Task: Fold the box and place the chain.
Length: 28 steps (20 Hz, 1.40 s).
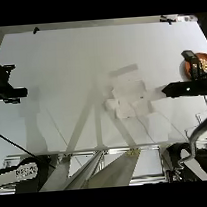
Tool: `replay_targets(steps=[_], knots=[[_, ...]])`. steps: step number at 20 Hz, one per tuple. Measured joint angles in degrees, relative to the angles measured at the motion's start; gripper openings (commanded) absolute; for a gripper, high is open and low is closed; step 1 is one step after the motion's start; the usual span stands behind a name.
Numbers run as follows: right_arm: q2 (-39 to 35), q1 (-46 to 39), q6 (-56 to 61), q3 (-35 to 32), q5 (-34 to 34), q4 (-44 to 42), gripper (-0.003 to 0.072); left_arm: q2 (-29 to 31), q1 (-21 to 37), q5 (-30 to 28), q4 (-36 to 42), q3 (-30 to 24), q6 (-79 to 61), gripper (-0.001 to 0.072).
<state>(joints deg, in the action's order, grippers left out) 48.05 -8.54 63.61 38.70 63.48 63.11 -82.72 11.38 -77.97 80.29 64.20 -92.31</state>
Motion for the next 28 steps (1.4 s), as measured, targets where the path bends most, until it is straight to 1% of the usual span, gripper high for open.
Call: replay_targets(steps=[4, 7, 9, 11, 12, 13, 14, 15, 17, 20, 24, 28], knots=[[-2.8, 7.5, 4.4, -4.6, -4.2, 0.1, 0.0008, 0.0, 0.0, 0.0, 0.0, 0.0, 0.0, 0.0012], [-3.4, 11.2, 7.1, -5.8, -5.6, 0.9, 0.0009, 0.0, 0.0, 0.2, 0.2, 0.0, 0.0, 0.0012], [-3.6, 13.1, 9.2, -6.2, -5.7, 2.9, 0.0009, 0.0, 0.0, 1.3, 1.8, 0.0, 0.4, 0.0016], [-3.7, 14.5, 11.5, -6.7, -5.7, 4.4, 0.0009, 0.0, 0.0, 2.8, 6.1, 0.0, -0.5, 0.011], [-3.8, 15.1, 12.1, -7.0, -5.8, 5.0, 0.0009, 0.0, 0.0, 3.8, 9.5, 0.0, -2.4, 0.0114], [-3.8, 15.7, 12.9, -7.3, -5.8, 5.4, 0.0009, 0.0, 0.0, 4.5, 14.3, 0.0, -5.5, 0.0225], [-3.8, 16.4, 13.4, -7.8, -5.9, 5.7, 0.0009, 0.0, -0.1, 4.9, 19.1, 0.0, -8.8, 0.0458], [-3.8, 17.0, 14.1, -8.2, -6.2, 5.9, 0.0009, 0.0, -0.4, 5.1, 24.1, 0.0, -12.1, 0.0613], [-3.8, 18.3, 14.9, -9.3, -7.3, 6.3, 0.0009, 0.0, -2.1, 5.3, 32.1, 0.0, -16.9, 0.0671], [-3.8, 19.4, 15.6, -10.3, -8.5, 6.5, 0.0009, 0.0, -7.3, 4.6, 39.1, 0.0, -22.9, 0.0689], [-3.8, 19.9, 15.9, -10.8, -10.1, 6.6, 0.001, 0.0, -18.4, 2.4, 45.6, 0.0, -32.2, 0.0689], [-3.8, 20.0, 16.0, -10.9, -10.8, 6.6, 0.001, -0.2, -28.9, 3.6, 49.5, 0.0, -39.6, 0.0689]])
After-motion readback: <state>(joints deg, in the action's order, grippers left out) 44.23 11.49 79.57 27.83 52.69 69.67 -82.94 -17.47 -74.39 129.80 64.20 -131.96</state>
